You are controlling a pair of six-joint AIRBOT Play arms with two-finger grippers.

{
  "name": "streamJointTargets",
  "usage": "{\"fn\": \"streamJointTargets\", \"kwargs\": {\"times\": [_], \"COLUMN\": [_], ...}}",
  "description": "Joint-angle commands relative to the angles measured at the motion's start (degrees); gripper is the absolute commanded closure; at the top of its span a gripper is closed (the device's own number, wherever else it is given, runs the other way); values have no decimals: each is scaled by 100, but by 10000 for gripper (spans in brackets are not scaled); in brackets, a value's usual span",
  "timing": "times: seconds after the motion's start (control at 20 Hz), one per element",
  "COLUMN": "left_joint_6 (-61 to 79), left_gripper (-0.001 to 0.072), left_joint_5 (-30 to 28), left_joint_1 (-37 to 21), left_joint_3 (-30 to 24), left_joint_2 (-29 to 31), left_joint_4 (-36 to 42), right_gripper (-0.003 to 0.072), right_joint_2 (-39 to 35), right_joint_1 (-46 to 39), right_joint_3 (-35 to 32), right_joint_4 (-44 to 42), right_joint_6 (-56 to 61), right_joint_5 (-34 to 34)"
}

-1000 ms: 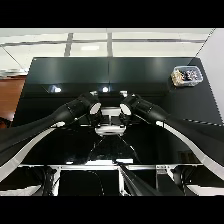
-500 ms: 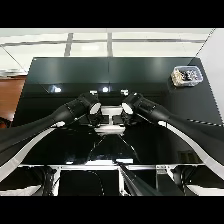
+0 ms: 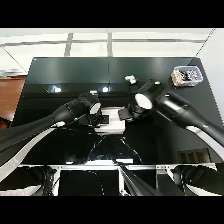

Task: Fold the box and place the chain.

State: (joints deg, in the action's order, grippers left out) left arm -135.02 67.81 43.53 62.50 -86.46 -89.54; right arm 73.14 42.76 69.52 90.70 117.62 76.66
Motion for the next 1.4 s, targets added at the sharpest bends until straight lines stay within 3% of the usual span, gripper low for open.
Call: {"fn": "streamJointTargets", "kwargs": {"times": [0.0,0.1,0.2,0.3,0.35,0.4,0.6,0.7,0.85,1.0,1.05,1.35], "left_joint_6": [2,2,2,2,2,2,2,2,2,2,2,2], "left_gripper": [682,682,682,682,682,682,682,682,682,682,682,682], "left_joint_5": [-4,-4,-2,-4,-4,-4,4,4,20,22,22,20], "left_joint_1": [-2,0,-2,-2,-2,-2,0,-2,0,-2,0,-2], "left_joint_3": [0,0,0,0,0,0,0,0,0,0,0,0], "left_joint_2": [-4,-4,-4,-4,-4,-4,-4,-4,-4,-4,-4,-4], "left_joint_4": [0,2,0,0,0,0,2,0,2,0,2,0], "right_gripper": [408,408,408,393,64,-34,-34,-34,-29,-26,39,72], "right_joint_2": [-629,-691,-691,-675,-616,-470,514,1147,2251,3099,3270,3644], "right_joint_1": [-20,-350,-1102,-1989,-2455,-2879,-4319,-4806,-5272,-5504,-5530,-5633], "right_joint_3": [31,-103,-435,-990,-1296,-1432,-855,168,1956,3139,3316,3379], "right_joint_4": [2114,3265,3427,3362,3226,2806,595,-343,-1119,-1690,-1727,-1720], "right_joint_6": [-240,-240,-197,734,1113,1139,898,570,553,748,758,973], "right_joint_5": [1121,1189,179,-1281,-2006,-2474,-3687,-3484,-2022,-1491,-1445,-1655]}}
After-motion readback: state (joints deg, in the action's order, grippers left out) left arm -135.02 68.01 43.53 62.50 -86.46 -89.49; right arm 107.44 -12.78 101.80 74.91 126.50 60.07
